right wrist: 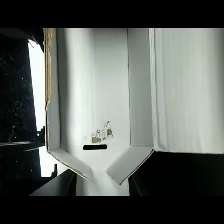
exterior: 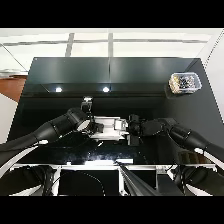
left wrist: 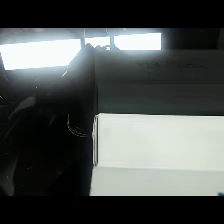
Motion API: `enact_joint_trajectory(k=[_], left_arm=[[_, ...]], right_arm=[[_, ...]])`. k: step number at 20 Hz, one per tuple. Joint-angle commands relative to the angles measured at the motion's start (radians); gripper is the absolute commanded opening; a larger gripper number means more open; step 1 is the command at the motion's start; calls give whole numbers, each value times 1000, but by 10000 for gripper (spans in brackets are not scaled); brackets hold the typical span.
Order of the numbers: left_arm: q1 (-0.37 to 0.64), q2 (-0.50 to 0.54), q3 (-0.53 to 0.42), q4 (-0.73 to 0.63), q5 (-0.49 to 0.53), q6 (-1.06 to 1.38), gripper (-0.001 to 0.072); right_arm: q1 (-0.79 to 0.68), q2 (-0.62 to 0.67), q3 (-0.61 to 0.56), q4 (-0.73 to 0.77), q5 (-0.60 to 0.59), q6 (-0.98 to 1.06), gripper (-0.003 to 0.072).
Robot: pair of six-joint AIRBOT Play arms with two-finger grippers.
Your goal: Fold the box and place the chain.
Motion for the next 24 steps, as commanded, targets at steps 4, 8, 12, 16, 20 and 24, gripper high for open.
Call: enact_joint_trajectory(k=[4, 8, 12, 16, 20, 24], left_arm=[[1, -1, 0, -1, 6, 3, 35], [1, -1, 0, -3, 6, 2, 35], [1, -1, 0, -16, 6, 2, 35], [1, -1, 0, -19, 6, 2, 35], [1, -1, 0, -19, 6, 2, 35], [1, -1, 0, -20, 6, 2, 35]], right_arm=[[22, -1, 1, 68, 8, 2, 156], [74, -11, 1, 76, 31, 25, 155], [125, -44, 3, 118, 140, 54, 156], [119, -49, 4, 109, 142, 73, 156], [116, -49, 4, 108, 138, 77, 245], [114, -49, 4, 100, 138, 84, 195]])
